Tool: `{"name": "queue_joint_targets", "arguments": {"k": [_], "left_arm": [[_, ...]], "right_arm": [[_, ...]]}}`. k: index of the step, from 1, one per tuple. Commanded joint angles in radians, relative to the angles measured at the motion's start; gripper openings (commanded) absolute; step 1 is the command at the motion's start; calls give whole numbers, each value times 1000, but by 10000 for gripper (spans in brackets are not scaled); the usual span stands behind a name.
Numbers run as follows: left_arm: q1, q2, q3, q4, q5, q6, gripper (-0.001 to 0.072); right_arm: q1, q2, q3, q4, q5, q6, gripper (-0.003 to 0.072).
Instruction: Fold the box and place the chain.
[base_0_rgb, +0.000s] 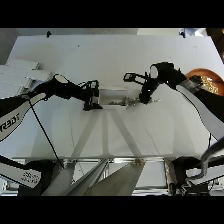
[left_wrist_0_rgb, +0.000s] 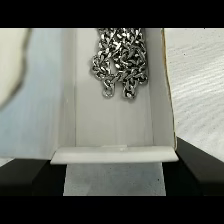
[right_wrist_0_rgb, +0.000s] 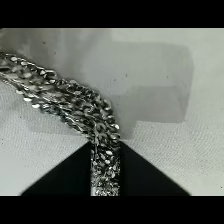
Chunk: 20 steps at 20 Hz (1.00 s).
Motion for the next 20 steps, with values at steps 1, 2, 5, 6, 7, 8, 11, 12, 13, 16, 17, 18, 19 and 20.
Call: {"name": "queue_joint_targets", "arguments": {"k": [1,2,5,6,7,8,11,12,13,16,17,18,19,20], "left_arm": [[0,0,0,0,0,0,280],[0,0,0,0,0,0,280],[0,0,0,0,0,0,280],[0,0,0,0,0,0,280],[0,0,0,0,0,0,280],[0,0,0,0,0,0,280],[0,0,0,0,0,0,280],[0,0,0,0,0,0,280],[0,0,0,0,0,0,280],[0,0,0,0,0,0,280],[0,0,0,0,0,0,280],[0,0,0,0,0,0,280],[0,0,0,0,0,0,280],[0,0,0,0,0,0,280]], "right_arm": [[1,-3,-1,-3,40,0,33],[1,-3,-1,-3,61,2,27],[16,0,0,-4,107,56,14],[25,5,0,-4,116,69,14],[35,14,0,-3,116,88,14],[43,27,0,-2,115,88,14],[64,91,0,31,80,125,13],[67,115,1,52,62,142,13],[68,142,1,91,43,143,13],[81,192,5,227,3,143,13],[88,198,8,274,-11,143,13],[97,202,8,326,-37,143,13],[106,203,8,373,-66,143,14],[117,203,8,418,-97,143,14]]}}
